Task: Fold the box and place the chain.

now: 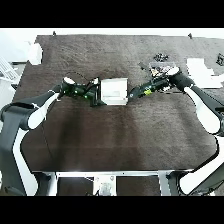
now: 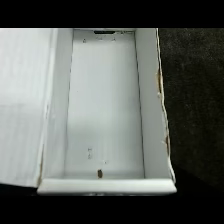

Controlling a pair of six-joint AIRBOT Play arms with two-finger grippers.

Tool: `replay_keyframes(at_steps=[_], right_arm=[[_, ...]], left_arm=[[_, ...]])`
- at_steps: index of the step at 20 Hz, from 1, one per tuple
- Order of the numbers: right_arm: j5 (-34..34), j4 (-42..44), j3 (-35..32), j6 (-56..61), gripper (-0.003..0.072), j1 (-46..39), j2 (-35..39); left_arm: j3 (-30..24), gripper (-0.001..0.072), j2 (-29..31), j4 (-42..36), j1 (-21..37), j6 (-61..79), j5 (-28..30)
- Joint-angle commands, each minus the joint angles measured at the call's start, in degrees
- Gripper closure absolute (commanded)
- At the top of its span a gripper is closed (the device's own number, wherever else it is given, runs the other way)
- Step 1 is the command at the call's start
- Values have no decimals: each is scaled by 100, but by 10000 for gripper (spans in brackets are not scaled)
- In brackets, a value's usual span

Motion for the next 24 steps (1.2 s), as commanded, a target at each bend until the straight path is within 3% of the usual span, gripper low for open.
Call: replay_keyframes(at_steps=[1, 4, 6, 24], right_arm=[[-363, -85, 9, 2, 361, -4, -2], [-437, -81, 20, 61, 350, 17, -2], [-439, -83, 46, 240, 256, 66, -2], [-992, -2667, 769, 3359, 256, 1189, -2]], left_arm=[[0, 293, -4, 2, 0, 2, 2], [0, 293, -4, 2, 0, 2, 2], [0, 293, -4, 2, 0, 2, 4], [0, 293, -4, 2, 0, 2, 4]])
